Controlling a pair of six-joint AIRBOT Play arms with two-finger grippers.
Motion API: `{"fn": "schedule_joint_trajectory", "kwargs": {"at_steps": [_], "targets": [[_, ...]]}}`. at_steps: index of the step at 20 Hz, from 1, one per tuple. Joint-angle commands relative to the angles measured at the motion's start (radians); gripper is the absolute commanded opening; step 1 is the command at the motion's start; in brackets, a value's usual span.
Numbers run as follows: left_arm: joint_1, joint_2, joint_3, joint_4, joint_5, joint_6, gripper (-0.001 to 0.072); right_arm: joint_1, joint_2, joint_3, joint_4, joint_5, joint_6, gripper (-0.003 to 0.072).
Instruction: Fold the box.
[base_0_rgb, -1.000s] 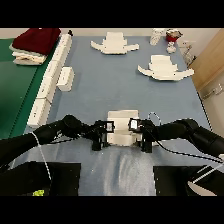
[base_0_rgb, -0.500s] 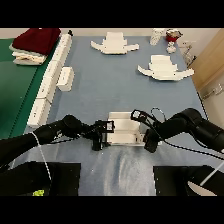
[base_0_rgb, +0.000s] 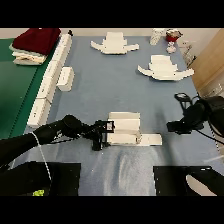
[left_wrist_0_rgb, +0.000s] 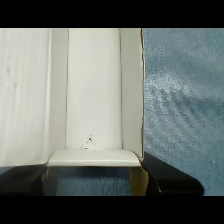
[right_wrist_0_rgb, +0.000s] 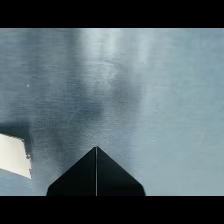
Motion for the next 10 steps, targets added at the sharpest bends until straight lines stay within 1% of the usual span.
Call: {"fn": "schedule_joint_trajectory", "kwargs": {"at_steps": [1, 3, 5, 8, 10], "targets": [[0.001, -0.001, 0.001, 0.000, 0.000, 0.000, 0.0432, -0.294, -0.010, -0.021, 0.349, -0.035, -0.216, 0.0002], [0.001, -0.001, 0.001, 0.000, 0.000, 0.000, 0.0432, -0.424, -0.034, -0.056, 0.445, -0.055, -0.302, 0.0001], [0.001, -0.001, 0.001, 0.000, 0.000, 0.000, 0.0432, -0.504, -0.071, -0.108, 0.539, -0.063, -0.382, 0.0001], [0.001, -0.001, 0.001, 0.000, 0.000, 0.000, 0.0432, -0.514, -0.142, -0.185, 0.689, -0.059, -0.500, 0.0001], [0.001, -0.001, 0.001, 0.000, 0.000, 0.000, 0.0432, -0.514, -0.203, -0.209, 0.773, -0.066, -0.533, 0.0002]]}}
